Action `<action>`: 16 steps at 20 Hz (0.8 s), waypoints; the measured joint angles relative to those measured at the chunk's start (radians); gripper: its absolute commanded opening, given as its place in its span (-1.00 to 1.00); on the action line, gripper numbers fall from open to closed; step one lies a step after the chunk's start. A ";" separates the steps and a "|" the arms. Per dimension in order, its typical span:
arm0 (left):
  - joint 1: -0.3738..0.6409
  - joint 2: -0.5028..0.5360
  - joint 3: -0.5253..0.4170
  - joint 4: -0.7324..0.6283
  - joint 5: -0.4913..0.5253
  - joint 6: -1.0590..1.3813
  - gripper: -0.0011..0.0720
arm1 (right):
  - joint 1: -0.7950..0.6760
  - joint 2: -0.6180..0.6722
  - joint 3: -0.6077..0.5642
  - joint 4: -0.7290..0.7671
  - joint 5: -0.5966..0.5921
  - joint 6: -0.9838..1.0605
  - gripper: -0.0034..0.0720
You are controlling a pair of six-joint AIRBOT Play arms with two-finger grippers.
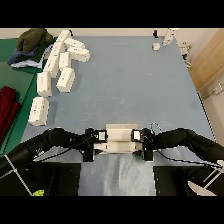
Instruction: Fold the box.
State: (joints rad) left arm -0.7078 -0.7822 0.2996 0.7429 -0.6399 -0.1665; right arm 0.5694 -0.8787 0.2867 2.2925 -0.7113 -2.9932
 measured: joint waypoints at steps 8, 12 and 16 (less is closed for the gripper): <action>-0.052 -0.050 0.000 -0.080 0.081 0.063 -0.94 | 0.000 0.000 0.000 0.000 0.000 0.000 0.44; -0.079 -0.075 0.004 -0.121 0.125 0.082 -0.93 | 0.000 0.000 0.000 0.000 0.000 0.000 0.44; -0.087 -0.089 0.006 -0.147 0.143 0.094 -0.86 | 0.000 0.000 0.000 0.000 0.000 0.000 0.44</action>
